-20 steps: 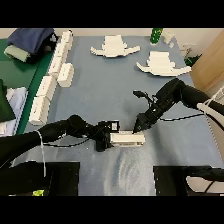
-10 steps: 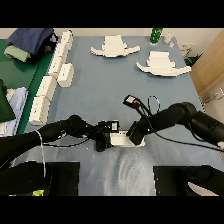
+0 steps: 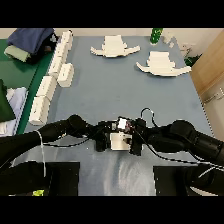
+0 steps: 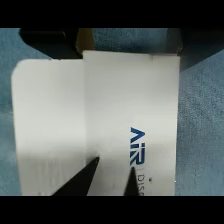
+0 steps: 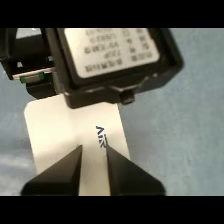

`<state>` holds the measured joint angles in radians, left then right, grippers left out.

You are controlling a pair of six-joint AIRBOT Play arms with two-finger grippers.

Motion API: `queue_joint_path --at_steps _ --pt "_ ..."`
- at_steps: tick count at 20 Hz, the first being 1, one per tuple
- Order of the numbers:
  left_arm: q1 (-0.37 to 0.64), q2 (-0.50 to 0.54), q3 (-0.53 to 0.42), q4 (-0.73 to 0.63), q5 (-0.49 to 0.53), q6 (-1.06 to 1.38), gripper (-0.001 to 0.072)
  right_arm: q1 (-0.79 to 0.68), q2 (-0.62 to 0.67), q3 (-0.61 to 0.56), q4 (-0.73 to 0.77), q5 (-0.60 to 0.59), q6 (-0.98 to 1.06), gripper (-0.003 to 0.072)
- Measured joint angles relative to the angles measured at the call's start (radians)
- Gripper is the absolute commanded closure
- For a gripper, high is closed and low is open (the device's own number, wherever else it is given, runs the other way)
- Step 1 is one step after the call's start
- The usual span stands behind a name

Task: Fold the box.

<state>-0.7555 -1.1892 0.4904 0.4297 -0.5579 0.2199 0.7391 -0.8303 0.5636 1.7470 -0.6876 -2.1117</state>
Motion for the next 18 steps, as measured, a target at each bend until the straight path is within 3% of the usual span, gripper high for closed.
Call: queue_joint_path --at_steps 1,2,18 --pt "0.0 0.0 0.0 0.0 0.0 0.0 0.0257 0.006 0.001 0.0 -0.016 0.004 -0.008 0.0197" --pt "0.0 0.0 0.0 0.0 0.0 0.0 0.0257 0.012 0.002 0.002 -0.024 0.008 -0.014 0.0161" --pt "0.001 0.0 0.0 -0.001 0.003 -0.003 0.0258 0.108 -0.06 0.007 -0.189 0.004 -0.137 0.0162"
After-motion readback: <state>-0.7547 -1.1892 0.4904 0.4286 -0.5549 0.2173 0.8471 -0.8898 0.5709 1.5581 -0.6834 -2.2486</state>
